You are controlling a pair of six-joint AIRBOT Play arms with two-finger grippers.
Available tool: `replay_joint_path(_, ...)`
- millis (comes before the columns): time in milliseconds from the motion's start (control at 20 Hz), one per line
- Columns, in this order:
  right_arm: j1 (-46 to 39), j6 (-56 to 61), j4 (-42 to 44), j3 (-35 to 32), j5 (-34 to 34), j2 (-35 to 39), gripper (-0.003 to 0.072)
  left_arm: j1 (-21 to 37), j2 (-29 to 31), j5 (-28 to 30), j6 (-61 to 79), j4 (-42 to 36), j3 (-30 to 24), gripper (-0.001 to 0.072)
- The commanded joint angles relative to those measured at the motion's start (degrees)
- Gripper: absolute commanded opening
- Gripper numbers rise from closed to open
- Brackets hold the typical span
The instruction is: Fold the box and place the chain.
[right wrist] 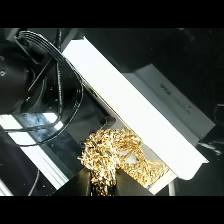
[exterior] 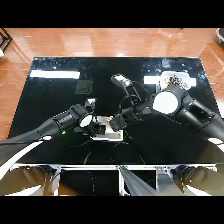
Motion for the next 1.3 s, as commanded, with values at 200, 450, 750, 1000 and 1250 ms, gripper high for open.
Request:
replay_joint_path(200, 1.4, 0.7, -0.9, -0.3, -0.4, -2.7, 0.0497, 0.0, 0.0, 0.0, 0.1, 0.0, 0.0, 0.0017)
replay_joint_path(450, -5.2, 0.7, -6.9, -0.3, 10.1, 5.4, 0.0506, 0.0, 0.0, 0.0, -0.2, 0.0, 0.0, 0.0016)
replay_joint_path(750, -18.0, 0.8, -20.0, -0.3, 17.5, 15.0, 0.0506, 0.2, 0.0, 0.3, -3.2, 0.2, 0.1, 0.0016)
replay_joint_path(1000, -21.2, 1.4, -19.9, -0.4, 16.4, 15.0, 0.0507, 0.2, 0.1, -0.3, -3.1, 0.1, 0.2, 0.0225)
replay_joint_path(1250, -21.2, 1.5, -19.8, -0.4, 16.3, 15.0, 0.0708, 0.2, 2.5, -4.9, 1.4, 0.5, 4.5, 0.0523)
